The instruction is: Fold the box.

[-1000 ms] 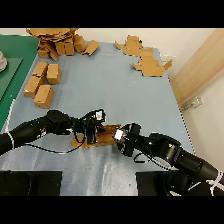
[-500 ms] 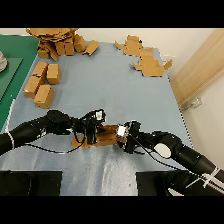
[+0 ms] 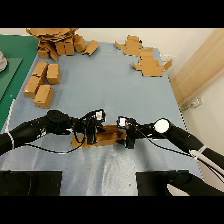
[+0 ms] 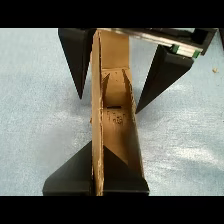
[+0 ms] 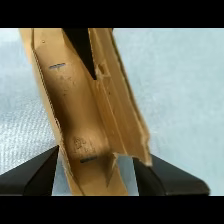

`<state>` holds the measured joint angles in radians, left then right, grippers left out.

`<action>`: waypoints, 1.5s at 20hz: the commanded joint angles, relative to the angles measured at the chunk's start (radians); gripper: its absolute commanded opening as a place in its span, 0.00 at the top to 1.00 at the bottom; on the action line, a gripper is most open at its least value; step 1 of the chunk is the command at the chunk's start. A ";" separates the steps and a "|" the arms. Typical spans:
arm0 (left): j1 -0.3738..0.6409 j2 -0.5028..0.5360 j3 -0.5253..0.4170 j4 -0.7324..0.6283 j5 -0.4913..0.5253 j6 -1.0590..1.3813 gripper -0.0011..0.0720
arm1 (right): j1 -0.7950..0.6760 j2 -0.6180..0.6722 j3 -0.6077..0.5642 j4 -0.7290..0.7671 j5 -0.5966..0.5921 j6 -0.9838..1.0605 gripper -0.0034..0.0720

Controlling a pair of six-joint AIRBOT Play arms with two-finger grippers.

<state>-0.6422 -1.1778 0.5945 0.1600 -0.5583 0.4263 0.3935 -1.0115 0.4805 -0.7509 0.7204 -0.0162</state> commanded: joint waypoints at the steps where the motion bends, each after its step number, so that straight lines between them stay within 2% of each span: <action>1: 0.000 0.000 0.001 0.000 0.001 0.000 0.97 | -0.027 -0.098 0.035 0.052 0.090 -0.063 0.00; 6: 0.000 0.000 0.001 0.000 0.000 0.000 0.97 | -0.026 -0.068 0.038 0.048 0.183 0.003 0.01; 11: 0.000 0.000 0.001 0.000 0.000 0.000 0.97 | -0.026 -0.010 0.038 0.004 0.191 0.053 0.01; 22: 0.000 0.000 0.001 0.000 0.000 0.000 0.97 | -0.025 -0.051 0.037 -0.024 0.060 0.048 0.01; 26: 0.000 0.000 0.001 0.000 0.001 0.000 0.97 | -0.024 -0.073 0.037 -0.026 0.061 -0.023 0.01; 30: 0.000 0.000 0.001 0.000 0.000 0.000 0.97 | -0.024 -0.097 0.038 0.041 0.061 -0.022 0.01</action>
<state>-0.6422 -1.1778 0.5945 0.1600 -0.5583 0.4263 0.3683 -1.0950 0.5171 -0.7525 0.7864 -0.0254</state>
